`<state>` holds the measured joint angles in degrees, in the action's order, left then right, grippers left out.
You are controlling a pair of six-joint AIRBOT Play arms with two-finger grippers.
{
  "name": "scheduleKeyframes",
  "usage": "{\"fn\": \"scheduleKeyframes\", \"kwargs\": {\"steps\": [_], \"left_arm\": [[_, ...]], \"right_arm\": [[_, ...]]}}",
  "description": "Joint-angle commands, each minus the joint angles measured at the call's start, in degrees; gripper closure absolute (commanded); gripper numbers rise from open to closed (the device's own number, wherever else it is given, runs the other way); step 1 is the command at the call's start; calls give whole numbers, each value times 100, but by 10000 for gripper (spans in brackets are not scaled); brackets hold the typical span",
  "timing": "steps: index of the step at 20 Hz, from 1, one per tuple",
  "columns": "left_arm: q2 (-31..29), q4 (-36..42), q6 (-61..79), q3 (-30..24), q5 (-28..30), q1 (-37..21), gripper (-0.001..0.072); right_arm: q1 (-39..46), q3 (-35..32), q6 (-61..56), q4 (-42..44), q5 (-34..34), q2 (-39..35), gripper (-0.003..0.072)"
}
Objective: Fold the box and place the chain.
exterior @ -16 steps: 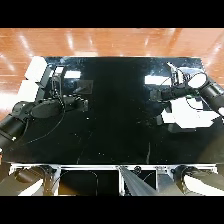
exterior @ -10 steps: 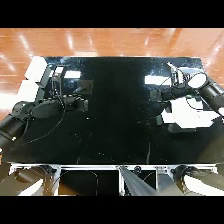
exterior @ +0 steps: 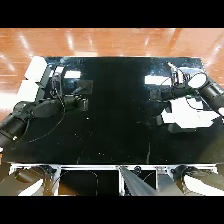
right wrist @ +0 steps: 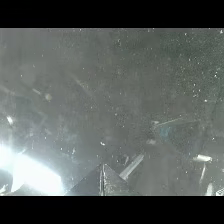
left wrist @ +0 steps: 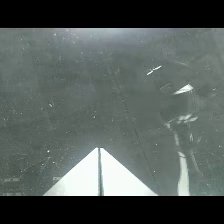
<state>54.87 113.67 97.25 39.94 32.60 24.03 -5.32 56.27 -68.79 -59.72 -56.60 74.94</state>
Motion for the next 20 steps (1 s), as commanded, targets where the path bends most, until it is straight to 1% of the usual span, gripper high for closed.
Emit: {"fn": "scheduleKeyframes", "kwargs": {"steps": [1, 4, 7, 8, 9, 10, 11, 12, 13, 14, 16, 17, 18, 20], "left_arm": [[44, -31, 0, 2, -2, 7, 688], [44, -33, 2, 4, -26, 4, 688], [44, -33, 2, 2, -26, 4, 688], [44, -33, 2, 2, -28, 4, 688], [44, -33, 0, 2, -26, 4, 688], [44, -33, 2, 2, -24, 4, 688], [44, -33, 2, 2, -20, 4, 688], [44, -37, 2, 2, -22, 2, 688], [44, -39, 2, 2, -20, -4, 688], [44, -35, 2, 4, -20, -2, 688], [44, -31, 0, 4, 7, 7, 688], [44, -31, 0, 2, 22, 7, 688], [44, -35, 2, 2, 17, 4, 688], [44, -37, 2, 4, -15, -4, 688]], "right_arm": [[-4, 2, -4, 138, 507, 0, 658], [-4, 0, -4, 166, 627, 0, 658], [-7, 2, -4, 391, 590, 4, 653], [-2, 0, -7, 385, 610, 4, 330], [-2, 4, -85, 411, 601, 4, -34], [37, 59, -299, 568, 424, 4, -34], [168, 225, -199, 964, -31, 4, -34], [387, 494, 195, 1045, -378, 4, -34], [767, 844, 59, 726, -542, 4, -34], [1263, 1191, -157, 216, -623, 11, -34], [2339, 1742, -564, -1005, -802, 92, -34], [2857, 1930, -507, -1305, -868, 177, -34], [3379, 2151, -385, -1364, -1049, 348, -34], [4227, 2621, -24, -1410, -1906, 883, -34]]}}
